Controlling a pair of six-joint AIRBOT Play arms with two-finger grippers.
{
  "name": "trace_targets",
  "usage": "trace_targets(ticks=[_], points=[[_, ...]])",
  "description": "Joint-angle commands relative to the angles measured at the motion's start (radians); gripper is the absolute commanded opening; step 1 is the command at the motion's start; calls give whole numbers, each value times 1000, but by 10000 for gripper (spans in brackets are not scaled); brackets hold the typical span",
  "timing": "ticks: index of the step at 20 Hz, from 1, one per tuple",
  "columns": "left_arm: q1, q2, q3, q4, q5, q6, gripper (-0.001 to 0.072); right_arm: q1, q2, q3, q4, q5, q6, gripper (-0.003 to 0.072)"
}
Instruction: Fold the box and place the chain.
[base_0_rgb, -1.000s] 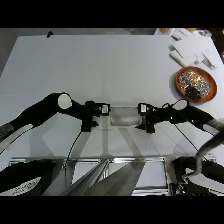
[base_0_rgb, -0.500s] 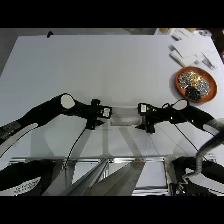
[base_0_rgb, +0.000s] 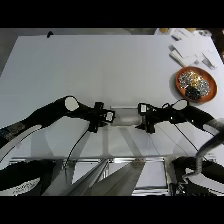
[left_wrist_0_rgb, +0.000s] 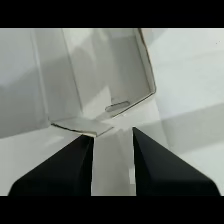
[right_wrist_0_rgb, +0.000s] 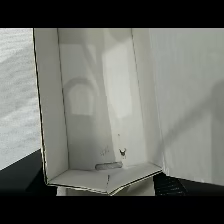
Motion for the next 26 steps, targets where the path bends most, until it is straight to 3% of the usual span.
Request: trace_targets(ticks=[1, 2, 3, 11, 13, 18, 22, 23, 24, 26], points=[[-15, -3, 0, -3, 5, 0, 227, 0, 1, 0, 0, 0, 0, 344], [-14, -3, 0, -2, 15, 0, 114, 0, 1, 0, 0, 0, 0, 344], [-15, -3, 0, -10, 23, 0, 48, 0, 1, 0, 0, 0, 0, 344], [-54, -6, 0, -98, 100, -5, 52, 0, 1, 0, 0, 0, 0, 344], [-59, -6, 0, -108, 98, -11, 90, 0, 1, 0, 0, 0, 0, 344], [-34, 5, 0, -6, -42, -172, 91, 1, 1, 0, 0, 0, 0, 344], [24, 15, 0, 62, -66, -289, 94, 0, 1, 0, 0, 0, 0, 344], [33, 15, 0, 62, -60, -296, 122, 0, 1, 0, 0, 0, 0, 344], [34, 15, 0, 62, -47, -296, 197, 0, 1, 0, 0, 0, 0, 344], [34, 15, 0, 62, -35, -296, 212, 0, 1, 0, 0, 0, 0, 344]])
